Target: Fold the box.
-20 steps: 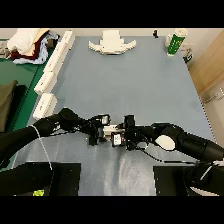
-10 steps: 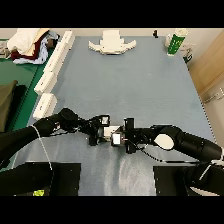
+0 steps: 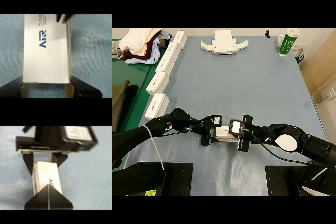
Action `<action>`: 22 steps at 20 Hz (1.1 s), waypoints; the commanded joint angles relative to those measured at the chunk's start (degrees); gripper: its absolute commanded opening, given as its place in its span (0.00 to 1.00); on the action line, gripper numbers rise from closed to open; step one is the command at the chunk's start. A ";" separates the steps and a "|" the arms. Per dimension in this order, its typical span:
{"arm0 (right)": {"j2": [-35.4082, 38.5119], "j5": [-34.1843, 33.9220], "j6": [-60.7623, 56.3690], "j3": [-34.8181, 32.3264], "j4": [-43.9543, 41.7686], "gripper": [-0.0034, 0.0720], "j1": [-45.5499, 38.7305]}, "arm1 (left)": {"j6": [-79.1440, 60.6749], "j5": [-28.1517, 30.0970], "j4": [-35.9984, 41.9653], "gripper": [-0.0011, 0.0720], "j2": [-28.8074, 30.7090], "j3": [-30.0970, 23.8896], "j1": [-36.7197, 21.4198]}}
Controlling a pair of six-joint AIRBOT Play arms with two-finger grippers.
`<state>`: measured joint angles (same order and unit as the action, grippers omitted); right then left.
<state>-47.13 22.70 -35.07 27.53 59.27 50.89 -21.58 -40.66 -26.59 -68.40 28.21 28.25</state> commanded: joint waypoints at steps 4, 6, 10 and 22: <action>1.07 -21.79 -11.85 -9.77 -14.34 0.05 4.72 | 0.02 0.04 0.00 0.72 -0.02 0.00 0.00; 1.01 -25.83 -13.05 -11.85 -15.23 0.05 8.24 | 0.02 0.07 0.00 0.72 -0.02 -0.02 -0.02; -1.51 -29.81 -14.67 -13.77 -15.72 0.05 10.25 | 0.02 0.07 0.00 0.72 -0.02 -0.02 0.00; -5.05 -29.29 -19.96 -14.64 -16.22 0.05 10.25 | 0.02 0.04 0.00 0.72 -0.02 0.00 0.00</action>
<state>-51.92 -7.03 -54.26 13.08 43.24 61.08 -21.50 -40.62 -26.57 -68.42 28.21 28.25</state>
